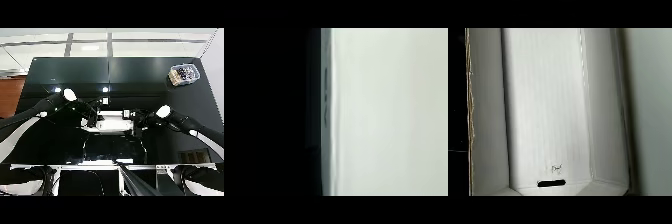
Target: Fold the box and place the chain.
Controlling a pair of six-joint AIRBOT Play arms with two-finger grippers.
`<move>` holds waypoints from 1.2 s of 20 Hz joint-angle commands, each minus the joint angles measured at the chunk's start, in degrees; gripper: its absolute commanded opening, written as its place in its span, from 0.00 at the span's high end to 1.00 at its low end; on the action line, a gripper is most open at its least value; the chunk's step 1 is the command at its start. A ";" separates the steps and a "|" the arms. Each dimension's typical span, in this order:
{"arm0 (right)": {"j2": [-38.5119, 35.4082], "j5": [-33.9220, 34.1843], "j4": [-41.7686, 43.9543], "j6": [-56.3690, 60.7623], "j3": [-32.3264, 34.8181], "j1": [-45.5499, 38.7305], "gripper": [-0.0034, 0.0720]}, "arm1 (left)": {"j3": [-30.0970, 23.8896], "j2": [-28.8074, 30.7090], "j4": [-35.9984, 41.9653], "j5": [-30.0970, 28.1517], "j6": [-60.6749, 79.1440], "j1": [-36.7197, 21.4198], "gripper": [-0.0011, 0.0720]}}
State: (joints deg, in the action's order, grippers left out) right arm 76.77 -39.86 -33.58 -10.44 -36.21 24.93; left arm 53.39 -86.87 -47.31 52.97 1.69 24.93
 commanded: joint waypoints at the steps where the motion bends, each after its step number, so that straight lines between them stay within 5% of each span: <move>1: 0.04 0.24 -0.52 0.15 0.02 0.09 0.05 | 0.04 -0.04 0.00 0.00 -0.02 0.04 0.94; 2: 0.04 0.22 -0.52 0.15 0.02 0.09 0.24 | 0.04 -0.04 0.00 -0.02 -0.02 0.02 0.94; 4: 0.04 0.22 -0.52 0.13 0.02 0.09 0.33 | 0.04 0.02 -0.04 -0.02 -1.66 0.02 0.94; 6: 0.04 0.22 -0.52 0.13 0.02 0.09 0.33 | 0.07 0.76 -0.33 -0.02 -2.23 0.00 0.59; 11: 0.04 0.22 -0.52 0.13 0.02 0.09 0.33 | 2.49 7.41 -9.84 2.51 -14.38 -0.94 0.01; 14: 0.04 0.22 -0.52 0.13 0.02 0.09 0.33 | 4.61 12.13 -19.91 10.64 -28.30 -3.48 0.02; 16: 0.04 0.22 -0.50 0.15 0.02 0.09 0.33 | 4.96 13.86 -19.71 18.38 -35.47 -5.44 0.05; 17: 0.04 0.24 -0.48 0.15 0.02 0.09 0.33 | 4.85 13.88 -16.94 22.16 -38.88 -6.10 0.14; 19: 0.04 0.15 -0.50 0.13 0.02 0.09 0.80 | 3.30 12.87 -6.21 26.86 -40.89 -6.38 0.67; 20: 0.04 0.09 -0.52 0.13 0.02 0.09 0.77 | 2.12 11.85 -0.04 28.09 -40.09 -6.16 0.89; 22: 0.04 0.09 -0.50 0.13 0.02 0.09 0.77 | -0.33 9.73 9.11 27.56 -35.32 -5.14 0.94; 24: 0.04 0.11 -0.50 0.13 0.02 0.09 0.77 | -1.53 8.55 14.19 20.26 -31.36 -3.76 0.94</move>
State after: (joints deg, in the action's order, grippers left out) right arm 76.77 -39.66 -34.11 -10.31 -36.21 24.97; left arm 53.80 -76.73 -44.66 76.55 -32.97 20.10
